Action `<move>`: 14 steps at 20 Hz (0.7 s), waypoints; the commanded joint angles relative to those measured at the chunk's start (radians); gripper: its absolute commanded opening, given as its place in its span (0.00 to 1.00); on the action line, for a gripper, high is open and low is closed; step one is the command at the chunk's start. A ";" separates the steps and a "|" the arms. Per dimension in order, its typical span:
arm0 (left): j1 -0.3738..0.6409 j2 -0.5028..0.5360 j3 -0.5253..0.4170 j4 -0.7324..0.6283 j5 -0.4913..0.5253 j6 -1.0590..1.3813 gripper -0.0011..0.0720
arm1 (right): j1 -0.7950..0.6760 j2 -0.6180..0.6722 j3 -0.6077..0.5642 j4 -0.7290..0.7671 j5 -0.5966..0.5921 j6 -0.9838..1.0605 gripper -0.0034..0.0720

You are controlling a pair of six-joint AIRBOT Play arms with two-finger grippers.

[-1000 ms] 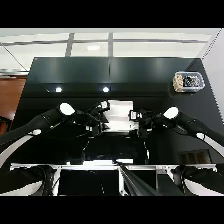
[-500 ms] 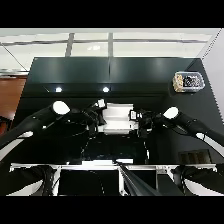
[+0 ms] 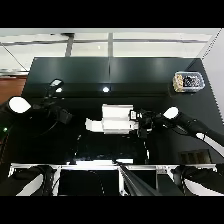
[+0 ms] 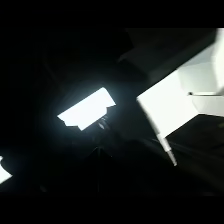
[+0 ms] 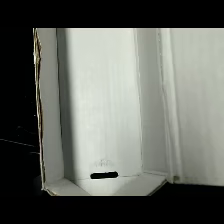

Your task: Fold the box and place the chain.

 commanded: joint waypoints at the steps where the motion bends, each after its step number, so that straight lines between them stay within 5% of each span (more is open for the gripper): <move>1: 0.120 -0.047 -0.076 -0.085 -0.042 -0.467 0.05 | 0.001 0.000 0.000 0.000 0.000 0.000 0.22; 5: 0.094 -0.220 -0.121 -0.385 -0.042 -0.255 0.05 | 0.001 0.000 0.000 0.000 0.000 0.000 0.22; 9: -0.016 -0.343 -0.118 -0.473 0.006 -0.163 0.05 | 0.001 0.000 0.000 0.000 0.000 0.000 0.22; 14: -0.100 -0.354 -0.117 -0.486 0.071 -0.133 0.05 | 0.001 0.000 0.000 0.001 -0.001 0.000 0.22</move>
